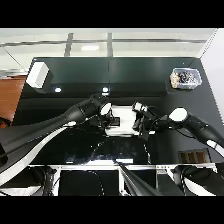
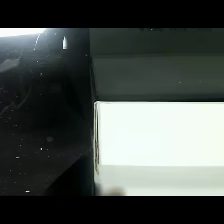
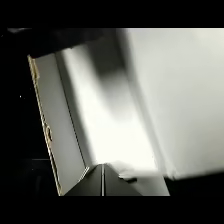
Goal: Fold the box and place the chain.
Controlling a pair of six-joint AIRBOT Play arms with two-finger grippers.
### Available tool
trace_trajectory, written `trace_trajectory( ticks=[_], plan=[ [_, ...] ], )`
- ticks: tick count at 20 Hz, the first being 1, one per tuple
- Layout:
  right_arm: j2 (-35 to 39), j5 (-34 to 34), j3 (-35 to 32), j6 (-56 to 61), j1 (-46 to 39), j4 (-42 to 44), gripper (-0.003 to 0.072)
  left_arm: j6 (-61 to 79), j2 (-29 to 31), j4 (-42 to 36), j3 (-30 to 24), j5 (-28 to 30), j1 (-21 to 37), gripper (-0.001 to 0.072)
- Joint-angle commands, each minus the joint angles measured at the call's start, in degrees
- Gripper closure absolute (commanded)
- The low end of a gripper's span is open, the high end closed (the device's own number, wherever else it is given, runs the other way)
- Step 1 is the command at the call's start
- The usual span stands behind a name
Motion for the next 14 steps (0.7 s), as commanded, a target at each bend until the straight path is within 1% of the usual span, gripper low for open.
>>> trace_trajectory(
  ticks=[1, 2, 3, 4, 6, 9, 10, 11, 14],
  plan=[
    [5.7, 9.6, 2.1, 27.1, -5.2, -14.4, 0.0668, 0.7, 0.1, 0.2, 0.0, 0.1, -0.4, 0.0686],
    [8.0, 12.3, 3.7, 36.7, -8.5, -20.0, 0.0668, 1.0, 0.1, 1.2, 0.0, -0.5, -0.5, 0.0686],
    [10.0, 14.6, 4.6, 42.5, -12.2, -22.4, 0.0668, 0.9, 0.1, 1.5, 0.0, -1.2, -0.5, 0.0686],
    [11.8, 16.1, 4.6, 46.0, -16.9, -21.9, 0.0667, 0.9, 0.1, 1.6, 0.0, -1.2, -0.5, 0.0686],
    [12.3, 16.4, 3.8, 52.4, -25.4, -21.3, 0.0667, 1.0, 0.1, 1.0, 0.1, -0.2, -0.5, 0.0684],
    [12.2, 14.2, -1.6, 61.0, -34.6, -21.6, 0.0667, 1.0, 0.1, 1.1, 0.0, 0.4, -0.7, 0.0684],
    [12.2, 13.4, -4.1, 63.9, -36.1, -20.6, 0.0667, 1.0, 0.0, 1.1, 0.0, 0.3, -0.6, 0.0684],
    [12.0, 12.4, -6.8, 64.0, -36.5, -17.8, 0.0667, 1.0, 0.0, 1.0, 0.0, 0.5, -0.6, 0.0684],
    [9.2, 8.7, -13.4, 55.9, -34.1, -1.7, 0.0668, 1.0, 0.0, 1.1, 0.0, 0.5, -0.6, 0.0684]
  ],
)
